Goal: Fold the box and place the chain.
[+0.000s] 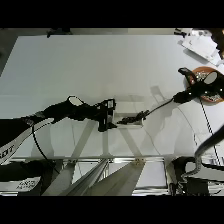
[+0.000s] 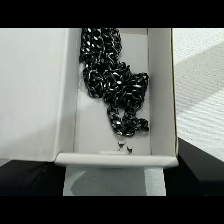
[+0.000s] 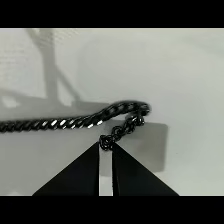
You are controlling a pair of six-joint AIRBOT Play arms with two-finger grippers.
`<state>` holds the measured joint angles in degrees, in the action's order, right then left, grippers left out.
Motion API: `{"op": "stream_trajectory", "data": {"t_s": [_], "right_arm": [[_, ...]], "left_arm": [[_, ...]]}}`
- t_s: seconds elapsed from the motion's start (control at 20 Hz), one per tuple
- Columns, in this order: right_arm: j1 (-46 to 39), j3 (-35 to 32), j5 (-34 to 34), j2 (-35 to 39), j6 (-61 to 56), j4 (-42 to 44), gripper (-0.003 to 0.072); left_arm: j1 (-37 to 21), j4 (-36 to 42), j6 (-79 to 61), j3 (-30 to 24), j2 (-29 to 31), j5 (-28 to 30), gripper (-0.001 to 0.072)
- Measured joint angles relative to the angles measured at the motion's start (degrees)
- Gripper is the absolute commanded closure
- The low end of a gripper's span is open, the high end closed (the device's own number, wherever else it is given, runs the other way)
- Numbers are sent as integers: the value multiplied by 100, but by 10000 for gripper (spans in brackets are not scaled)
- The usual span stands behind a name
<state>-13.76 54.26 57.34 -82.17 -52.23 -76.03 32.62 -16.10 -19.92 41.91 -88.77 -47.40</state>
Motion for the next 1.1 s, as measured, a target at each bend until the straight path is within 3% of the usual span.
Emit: {"op": "stream_trajectory", "data": {"t_s": [0.3, 0.65, 1.1], "right_arm": [[326, -4, 212, 1276, 17, 393, 666], [1947, -4, 824, 2896, -146, 660, 666], [4435, -4, 986, 3314, -953, 739, 666]], "left_arm": [[0, 0, 0, 0, 0, 0, 437], [0, 0, 0, 0, 0, 0, 437], [0, 2, 0, 0, 0, 0, 437]]}}
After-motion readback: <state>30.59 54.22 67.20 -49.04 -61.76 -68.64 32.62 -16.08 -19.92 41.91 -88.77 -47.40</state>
